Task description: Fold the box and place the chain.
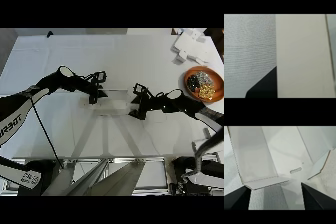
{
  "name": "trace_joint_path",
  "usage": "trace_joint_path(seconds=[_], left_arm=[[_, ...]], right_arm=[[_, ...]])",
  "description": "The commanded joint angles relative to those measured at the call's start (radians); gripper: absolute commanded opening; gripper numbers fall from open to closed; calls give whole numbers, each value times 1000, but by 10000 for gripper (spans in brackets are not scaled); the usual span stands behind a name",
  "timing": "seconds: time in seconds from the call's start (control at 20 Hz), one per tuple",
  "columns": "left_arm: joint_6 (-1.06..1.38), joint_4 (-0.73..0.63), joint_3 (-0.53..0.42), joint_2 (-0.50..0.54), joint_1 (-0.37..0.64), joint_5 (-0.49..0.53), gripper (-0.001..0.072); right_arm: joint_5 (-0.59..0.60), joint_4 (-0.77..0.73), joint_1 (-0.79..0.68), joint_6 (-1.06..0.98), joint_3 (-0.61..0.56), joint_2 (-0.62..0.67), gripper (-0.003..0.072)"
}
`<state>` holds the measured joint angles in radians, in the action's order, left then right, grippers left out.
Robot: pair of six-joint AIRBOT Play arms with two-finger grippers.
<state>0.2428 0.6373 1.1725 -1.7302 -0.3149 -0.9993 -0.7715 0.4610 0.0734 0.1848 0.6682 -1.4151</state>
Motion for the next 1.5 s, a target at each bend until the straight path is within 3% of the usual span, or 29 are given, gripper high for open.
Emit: trace_joint_path(seconds=[0.0,0.3,0.5,0.75,1.05,1.45], left_arm=[[0,0,0,0,0,0,14],[0,0,0,0,0,0,14],[0,0,0,0,0,0,14],[0,0,0,0,0,0,14],[0,0,0,0,0,0,14],[0,0,0,0,0,0,14]], right_arm=[[-34,-21,-1,7,0,-37,684],[-13,-153,-1,34,5,-47,684],[8,-150,-1,29,36,-47,684],[18,50,-1,-152,73,-50,684],[27,31,-1,-207,80,-50,684],[27,-74,-1,-60,87,-50,684]])
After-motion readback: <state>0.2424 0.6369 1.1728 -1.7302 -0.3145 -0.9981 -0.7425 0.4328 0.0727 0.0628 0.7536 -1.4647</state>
